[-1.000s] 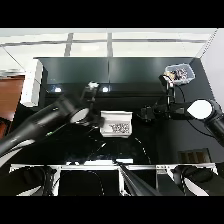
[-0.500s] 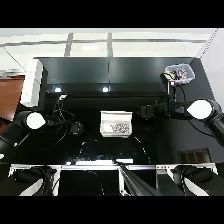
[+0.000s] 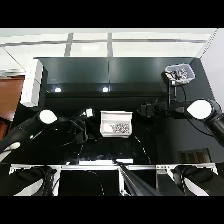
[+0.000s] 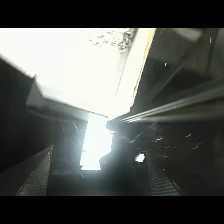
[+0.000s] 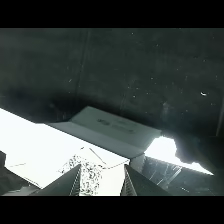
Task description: Fold the box and place the chain.
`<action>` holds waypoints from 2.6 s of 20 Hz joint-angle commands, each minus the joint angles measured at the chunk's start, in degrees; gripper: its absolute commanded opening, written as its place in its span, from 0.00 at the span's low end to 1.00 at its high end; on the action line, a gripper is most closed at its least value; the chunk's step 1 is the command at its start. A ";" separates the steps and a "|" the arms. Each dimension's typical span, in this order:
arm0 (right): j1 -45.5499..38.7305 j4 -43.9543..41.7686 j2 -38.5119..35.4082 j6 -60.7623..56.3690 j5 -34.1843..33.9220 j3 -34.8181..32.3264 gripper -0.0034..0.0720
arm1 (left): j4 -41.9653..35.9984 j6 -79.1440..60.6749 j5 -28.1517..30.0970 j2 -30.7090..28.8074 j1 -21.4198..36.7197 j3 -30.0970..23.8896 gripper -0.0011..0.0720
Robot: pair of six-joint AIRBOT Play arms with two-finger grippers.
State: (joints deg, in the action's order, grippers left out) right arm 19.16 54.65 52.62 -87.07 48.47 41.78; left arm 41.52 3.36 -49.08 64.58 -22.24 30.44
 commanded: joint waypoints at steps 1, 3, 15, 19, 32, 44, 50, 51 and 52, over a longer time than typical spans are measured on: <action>0.00 -0.02 0.04 -1.84 -0.24 0.04 0.44 | -2.14 -15.34 -0.87 7.34 -0.44 4.42 0.99; 0.00 -0.02 0.04 -2.32 -0.24 0.04 0.44 | -4.76 -15.41 0.50 9.79 -0.13 6.43 0.99; 0.00 -0.20 0.04 -2.34 -1.09 0.04 0.44 | -7.50 -19.58 -2.40 13.35 -0.76 8.28 0.99; 0.00 -0.20 0.04 -2.36 -1.18 0.04 0.44 | -6.21 -18.10 -2.36 13.49 -1.16 8.28 0.99; 0.00 0.04 0.37 -2.32 -5.55 0.04 0.59 | -10.25 -17.92 3.61 13.73 -6.54 8.31 0.62; 4.15 -2.10 10.16 52.46 1.33 2.36 0.98 | -10.34 -17.92 3.65 13.73 -6.54 8.31 0.62; 4.17 -3.87 10.19 70.20 12.15 3.23 0.98 | -10.45 -17.90 3.67 13.73 -6.54 8.31 0.62; 4.17 -5.07 10.19 70.88 10.78 3.08 0.98 | -10.45 -17.92 3.69 13.73 -6.54 8.31 0.62; 4.17 -5.77 10.27 72.37 10.38 3.08 0.98 | -10.47 -17.90 3.69 13.73 -6.54 8.31 0.62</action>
State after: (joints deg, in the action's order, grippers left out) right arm 23.24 51.16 62.74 -22.55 57.39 44.82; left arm 31.11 -14.55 -45.47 78.26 -28.75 38.70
